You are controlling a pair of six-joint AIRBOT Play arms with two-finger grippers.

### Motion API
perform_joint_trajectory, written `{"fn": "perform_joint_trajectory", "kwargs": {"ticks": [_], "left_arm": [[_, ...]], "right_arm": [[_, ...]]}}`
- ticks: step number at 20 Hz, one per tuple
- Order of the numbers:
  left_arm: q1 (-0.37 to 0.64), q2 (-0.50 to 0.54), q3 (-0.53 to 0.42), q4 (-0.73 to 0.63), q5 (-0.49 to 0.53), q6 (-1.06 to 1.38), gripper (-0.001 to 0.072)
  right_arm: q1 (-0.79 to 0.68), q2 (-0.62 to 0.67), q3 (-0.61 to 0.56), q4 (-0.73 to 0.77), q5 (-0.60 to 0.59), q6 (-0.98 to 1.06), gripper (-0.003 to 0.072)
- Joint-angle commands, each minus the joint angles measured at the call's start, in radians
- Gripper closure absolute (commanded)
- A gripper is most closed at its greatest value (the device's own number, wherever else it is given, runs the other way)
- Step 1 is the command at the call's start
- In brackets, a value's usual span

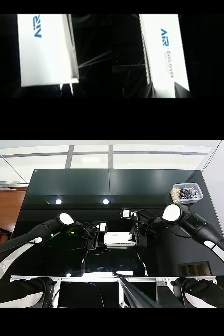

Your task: Fold the box and place the chain.

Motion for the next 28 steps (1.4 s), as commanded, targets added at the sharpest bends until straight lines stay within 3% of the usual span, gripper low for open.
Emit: {"fn": "perform_joint_trajectory", "kwargs": {"ticks": [1,25,28], "left_arm": [[-0.001,-0.001,0.001,0.000,-0.004,0.002,0.0244],[-0.001,-0.001,0.001,0.000,-0.003,0.002,0.0245],[-0.001,-0.001,0.001,0.001,-0.003,0.002,0.0244]], "right_arm": [[-0.003,0.005,0.003,0.005,0.004,0.028,0.0380],[0.025,0.008,-0.050,0.011,0.002,0.047,0.0373],[0.012,0.024,-0.005,-0.016,0.112,0.198,0.0373]]}}
